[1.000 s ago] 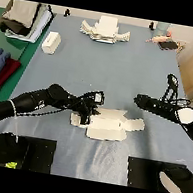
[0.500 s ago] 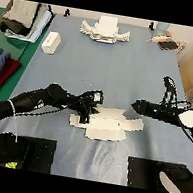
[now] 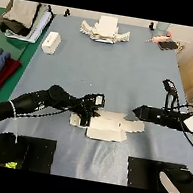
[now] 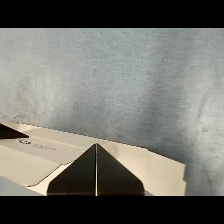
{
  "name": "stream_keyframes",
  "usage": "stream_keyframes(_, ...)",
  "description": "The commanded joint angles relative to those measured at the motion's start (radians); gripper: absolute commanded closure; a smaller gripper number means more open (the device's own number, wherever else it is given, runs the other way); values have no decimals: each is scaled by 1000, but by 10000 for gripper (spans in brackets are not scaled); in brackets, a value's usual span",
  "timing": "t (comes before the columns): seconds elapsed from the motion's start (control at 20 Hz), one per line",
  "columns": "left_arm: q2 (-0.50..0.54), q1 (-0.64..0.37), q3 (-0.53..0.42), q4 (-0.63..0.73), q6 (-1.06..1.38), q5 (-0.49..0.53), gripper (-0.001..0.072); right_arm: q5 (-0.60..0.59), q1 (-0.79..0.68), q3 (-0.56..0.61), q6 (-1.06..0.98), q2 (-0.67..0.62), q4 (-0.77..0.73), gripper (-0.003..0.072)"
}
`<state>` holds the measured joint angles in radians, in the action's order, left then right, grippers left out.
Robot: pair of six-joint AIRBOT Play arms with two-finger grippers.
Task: Fold the box.
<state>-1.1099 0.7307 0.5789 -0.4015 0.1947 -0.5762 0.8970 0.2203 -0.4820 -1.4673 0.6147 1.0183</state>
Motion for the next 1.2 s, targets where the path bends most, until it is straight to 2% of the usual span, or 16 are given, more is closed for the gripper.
stream_keyframes(0.0,-2,23,0,1,0,-7,691,6,0,-1,1,-5,16,684)
stream_keyframes(0.25,-2,23,0,1,0,0,691,14,0,-1,2,-5,15,684)
stream_keyframes(0.35,-2,23,0,1,0,0,691,62,0,-1,1,-5,14,684)
stream_keyframes(0.45,-2,23,0,1,0,0,691,161,0,-1,1,-5,-11,684)
stream_keyframes(0.65,-2,23,0,1,0,0,691,482,21,-1,1,-5,-265,683)
stream_keyframes(0.7,-2,23,0,1,0,0,691,520,52,0,5,-5,-264,684)
stream_keyframes(0.8,-2,23,0,1,0,0,691,512,178,-1,131,-5,-114,684)
stream_keyframes(0.95,-2,23,0,1,0,0,691,358,495,0,180,-25,254,683)
stream_keyframes(1.0,-2,23,0,1,0,-1,691,307,600,0,202,-25,332,629)
stream_keyframes(1.05,-2,23,0,1,0,-1,691,249,689,3,216,-16,393,288)
stream_keyframes(1.1,-2,23,0,1,0,0,691,188,753,5,218,-2,449,95)
stream_keyframes(1.15,-2,23,0,1,0,1,691,118,801,9,220,21,499,28)
